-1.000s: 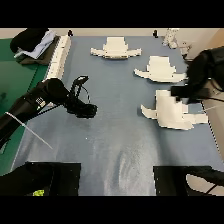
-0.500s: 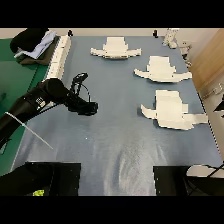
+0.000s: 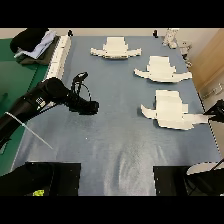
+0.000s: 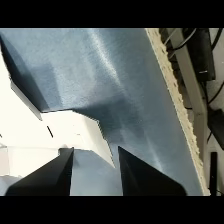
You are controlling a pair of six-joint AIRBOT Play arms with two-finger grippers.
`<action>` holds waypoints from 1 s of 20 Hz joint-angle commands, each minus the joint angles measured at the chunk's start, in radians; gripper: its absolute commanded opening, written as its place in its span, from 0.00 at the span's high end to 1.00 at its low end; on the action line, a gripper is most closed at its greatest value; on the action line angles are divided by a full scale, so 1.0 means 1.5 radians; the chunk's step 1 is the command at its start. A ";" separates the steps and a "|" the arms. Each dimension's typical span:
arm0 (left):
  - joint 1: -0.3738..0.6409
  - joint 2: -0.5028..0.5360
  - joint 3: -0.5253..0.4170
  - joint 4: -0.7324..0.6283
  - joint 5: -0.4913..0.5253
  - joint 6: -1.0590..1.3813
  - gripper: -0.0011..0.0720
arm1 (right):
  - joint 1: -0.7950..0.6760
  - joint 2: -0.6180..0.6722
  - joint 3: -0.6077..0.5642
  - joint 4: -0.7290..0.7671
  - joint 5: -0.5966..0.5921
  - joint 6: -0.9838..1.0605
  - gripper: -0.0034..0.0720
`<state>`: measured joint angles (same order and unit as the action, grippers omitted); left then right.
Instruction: Fold the box.
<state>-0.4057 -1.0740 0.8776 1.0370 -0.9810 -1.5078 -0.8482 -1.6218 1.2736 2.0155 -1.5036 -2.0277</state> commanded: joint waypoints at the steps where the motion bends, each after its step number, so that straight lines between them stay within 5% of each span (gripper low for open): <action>1: 0.000 0.000 0.000 -0.008 -0.004 0.000 0.84 | 0.008 -0.031 0.000 0.023 -0.013 -0.036 0.56; 4: 0.000 0.000 0.000 -0.008 0.002 0.000 0.84 | 0.044 -0.032 0.000 0.059 -0.038 -0.046 0.94; 11: 0.000 0.000 0.000 -0.032 0.023 0.000 0.84 | 0.249 0.051 -0.054 0.166 -0.055 -0.009 0.95; 20: 0.000 0.001 0.000 -0.033 -0.049 0.023 0.84 | 0.457 0.288 -0.375 0.163 0.109 0.092 0.94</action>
<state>-0.4057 -1.0740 0.8776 0.9894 -1.0153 -1.4906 -0.2440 -1.2942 0.8536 2.2574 -1.4620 -1.9392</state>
